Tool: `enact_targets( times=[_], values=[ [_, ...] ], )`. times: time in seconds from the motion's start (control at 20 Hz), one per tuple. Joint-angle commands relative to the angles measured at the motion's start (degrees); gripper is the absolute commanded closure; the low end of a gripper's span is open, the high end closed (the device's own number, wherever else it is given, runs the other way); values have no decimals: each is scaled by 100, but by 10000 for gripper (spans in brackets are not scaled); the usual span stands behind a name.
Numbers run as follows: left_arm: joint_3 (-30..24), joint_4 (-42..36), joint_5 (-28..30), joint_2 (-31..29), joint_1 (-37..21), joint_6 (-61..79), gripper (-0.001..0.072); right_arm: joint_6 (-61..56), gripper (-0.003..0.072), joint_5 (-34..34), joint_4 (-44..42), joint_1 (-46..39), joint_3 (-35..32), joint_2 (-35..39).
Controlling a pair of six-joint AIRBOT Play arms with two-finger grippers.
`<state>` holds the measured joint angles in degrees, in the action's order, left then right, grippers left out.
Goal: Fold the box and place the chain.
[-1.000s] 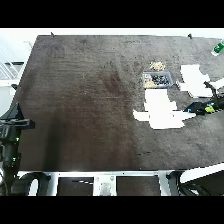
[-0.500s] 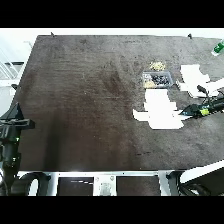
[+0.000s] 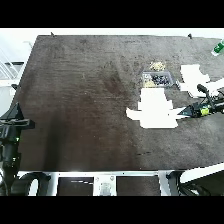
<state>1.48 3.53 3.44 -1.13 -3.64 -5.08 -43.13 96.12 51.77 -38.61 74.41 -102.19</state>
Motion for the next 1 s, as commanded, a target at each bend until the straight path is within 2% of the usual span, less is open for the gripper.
enact_targets(
  times=[0.0,0.1,0.2,0.3,0.5,0.75,0.95],
  values=[
    [2,0,0,2,2,2,689,33,680,-28,-986,199,-881,597],
    [2,0,0,2,2,0,689,74,680,-358,-1272,555,-1565,1014],
    [2,2,0,2,2,2,689,142,680,-973,-1816,1051,-2149,1355],
    [2,2,0,2,2,2,689,136,681,-1493,-2494,1740,-2441,1467],
    [2,0,0,2,2,0,689,90,681,-2586,-3053,3176,-2446,1464],
    [7,-2,-2,2,2,-4,689,7,681,-3849,-3143,3901,-2129,1228],
    [7,-2,-140,2,2,-2,689,7,681,-3862,-3075,4118,-1602,776]
  ],
)
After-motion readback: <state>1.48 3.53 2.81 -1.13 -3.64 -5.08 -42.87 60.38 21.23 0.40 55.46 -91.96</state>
